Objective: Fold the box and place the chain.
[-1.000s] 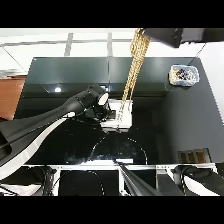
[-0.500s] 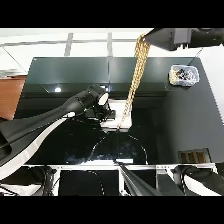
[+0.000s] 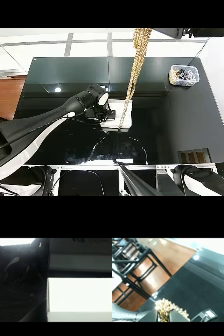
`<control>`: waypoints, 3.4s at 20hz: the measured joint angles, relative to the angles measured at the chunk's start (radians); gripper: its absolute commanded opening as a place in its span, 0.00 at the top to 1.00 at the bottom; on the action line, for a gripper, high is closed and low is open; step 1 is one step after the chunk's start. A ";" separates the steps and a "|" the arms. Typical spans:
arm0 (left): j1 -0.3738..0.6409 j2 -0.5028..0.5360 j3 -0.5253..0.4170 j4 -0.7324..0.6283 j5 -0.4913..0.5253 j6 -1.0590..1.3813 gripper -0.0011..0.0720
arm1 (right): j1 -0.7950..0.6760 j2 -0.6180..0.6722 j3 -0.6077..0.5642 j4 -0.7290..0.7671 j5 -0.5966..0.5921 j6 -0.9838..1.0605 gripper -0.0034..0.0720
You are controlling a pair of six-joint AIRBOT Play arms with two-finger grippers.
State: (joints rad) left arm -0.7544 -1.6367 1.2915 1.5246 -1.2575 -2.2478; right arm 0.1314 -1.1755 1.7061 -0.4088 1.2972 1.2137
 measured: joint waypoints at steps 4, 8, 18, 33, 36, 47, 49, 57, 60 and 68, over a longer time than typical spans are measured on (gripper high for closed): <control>0.000 0.000 0.000 0.000 0.000 0.000 0.95 | 0.000 0.004 0.001 0.014 -0.027 -0.006 0.94; 0.000 0.000 0.000 0.000 0.000 0.000 0.95 | -0.005 0.007 0.001 0.025 -0.045 -0.014 0.94; 0.000 0.000 0.000 0.000 0.000 0.000 0.95 | -0.072 0.007 0.001 -0.043 0.106 -0.010 0.94; 0.000 0.000 0.000 0.000 0.000 0.000 0.95 | 0.035 -0.002 -0.020 -0.054 0.125 -0.019 0.94; 0.000 0.000 0.000 0.001 0.000 0.000 0.95 | 0.048 -0.004 -0.102 -0.072 0.132 -0.020 0.94; 0.000 0.000 0.000 0.001 0.000 0.000 0.95 | 0.107 -0.005 -0.532 -0.193 0.039 0.006 0.94; 0.000 0.000 0.000 0.002 0.000 0.000 0.95 | 0.130 -0.005 -0.583 -0.191 -0.010 0.010 0.94; 0.000 0.000 0.000 0.004 0.001 0.000 0.95 | 0.193 -0.014 -0.691 -0.274 -0.172 0.071 0.56; 0.000 -0.001 0.000 0.005 0.003 0.000 0.95 | 0.203 -0.017 -0.700 -0.299 -0.195 0.082 0.56; -0.005 -0.016 0.000 -0.049 0.044 0.000 0.94 | 0.010 -0.005 -0.705 -0.401 -0.088 0.092 0.56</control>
State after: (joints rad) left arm -0.7589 -1.6524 1.2915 1.4754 -1.2137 -2.2482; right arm 0.1417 -1.1809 1.0016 -0.8093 1.2091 1.3052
